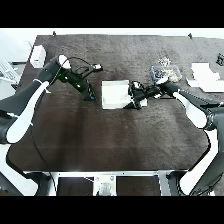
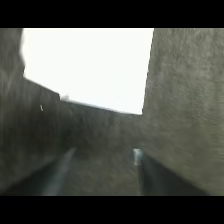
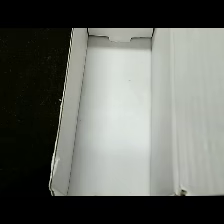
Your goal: Fold the box and place the chain.
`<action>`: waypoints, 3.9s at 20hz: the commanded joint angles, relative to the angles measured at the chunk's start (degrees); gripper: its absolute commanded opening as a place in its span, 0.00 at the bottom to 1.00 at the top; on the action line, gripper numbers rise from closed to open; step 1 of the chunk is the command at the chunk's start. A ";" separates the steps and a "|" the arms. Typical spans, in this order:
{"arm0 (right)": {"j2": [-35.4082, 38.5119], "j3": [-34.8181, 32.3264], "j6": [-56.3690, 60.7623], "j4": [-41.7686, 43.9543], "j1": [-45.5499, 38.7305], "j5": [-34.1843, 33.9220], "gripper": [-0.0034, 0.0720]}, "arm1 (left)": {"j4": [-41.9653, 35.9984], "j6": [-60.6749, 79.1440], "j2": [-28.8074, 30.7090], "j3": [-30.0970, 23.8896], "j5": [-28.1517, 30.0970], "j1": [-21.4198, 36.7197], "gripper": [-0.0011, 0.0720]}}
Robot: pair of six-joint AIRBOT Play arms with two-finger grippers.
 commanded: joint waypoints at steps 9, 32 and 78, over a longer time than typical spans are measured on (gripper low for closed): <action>-0.02 0.00 0.02 0.00 0.20 0.02 0.83 | -26.05 40.04 -3.69 -11.52 6.95 5.53 1.00; -0.02 0.00 0.02 0.00 0.20 0.02 0.83 | -32.72 46.80 -8.37 -11.52 5.33 5.42 1.00; -0.02 0.00 0.02 0.00 0.22 0.02 0.83 | -30.73 47.36 -12.07 -6.93 9.60 3.37 1.00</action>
